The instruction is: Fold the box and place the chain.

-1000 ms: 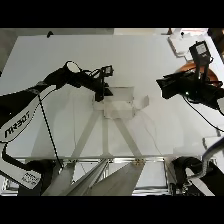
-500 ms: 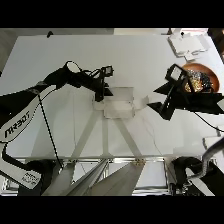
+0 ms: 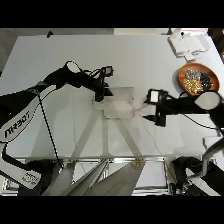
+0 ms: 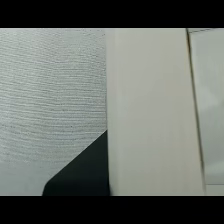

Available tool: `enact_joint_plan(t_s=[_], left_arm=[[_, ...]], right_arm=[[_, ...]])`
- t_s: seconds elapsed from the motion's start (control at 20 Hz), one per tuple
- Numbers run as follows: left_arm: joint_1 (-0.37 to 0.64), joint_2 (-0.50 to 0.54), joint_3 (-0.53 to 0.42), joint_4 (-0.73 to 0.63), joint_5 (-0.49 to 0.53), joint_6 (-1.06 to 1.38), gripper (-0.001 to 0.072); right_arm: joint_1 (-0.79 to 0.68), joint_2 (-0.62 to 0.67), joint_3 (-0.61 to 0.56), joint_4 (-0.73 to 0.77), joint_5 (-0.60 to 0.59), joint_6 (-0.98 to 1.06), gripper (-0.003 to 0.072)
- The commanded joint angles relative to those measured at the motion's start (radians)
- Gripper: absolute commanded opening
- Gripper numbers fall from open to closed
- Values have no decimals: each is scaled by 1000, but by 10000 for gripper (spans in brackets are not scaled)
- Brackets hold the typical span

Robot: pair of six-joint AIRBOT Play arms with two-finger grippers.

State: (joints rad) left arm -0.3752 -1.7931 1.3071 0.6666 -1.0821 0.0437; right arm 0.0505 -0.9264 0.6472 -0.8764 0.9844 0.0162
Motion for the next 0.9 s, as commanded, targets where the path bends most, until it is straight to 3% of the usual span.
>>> enact_joint_plan(t_s=[0.0, 0.15, 0.4, 0.6, 0.85], left_arm=[[0, -1, 0, 0, 0, 0, 14], [-1, -1, 0, 0, 0, 0, 14], [-1, 0, 0, 0, 1, 0, 14], [-1, 0, 0, 0, 0, 0, 14], [0, -1, 0, 0, 1, 0, 14]], right_arm=[[15, -95, -70, 159, -122, -326, 610], [-43, -214, -72, 293, -141, -506, 595], [-77, -393, -72, 377, -146, -734, 611], [-77, -469, -72, 506, -156, -739, 612], [-78, -475, -72, 608, -180, -686, 638]])
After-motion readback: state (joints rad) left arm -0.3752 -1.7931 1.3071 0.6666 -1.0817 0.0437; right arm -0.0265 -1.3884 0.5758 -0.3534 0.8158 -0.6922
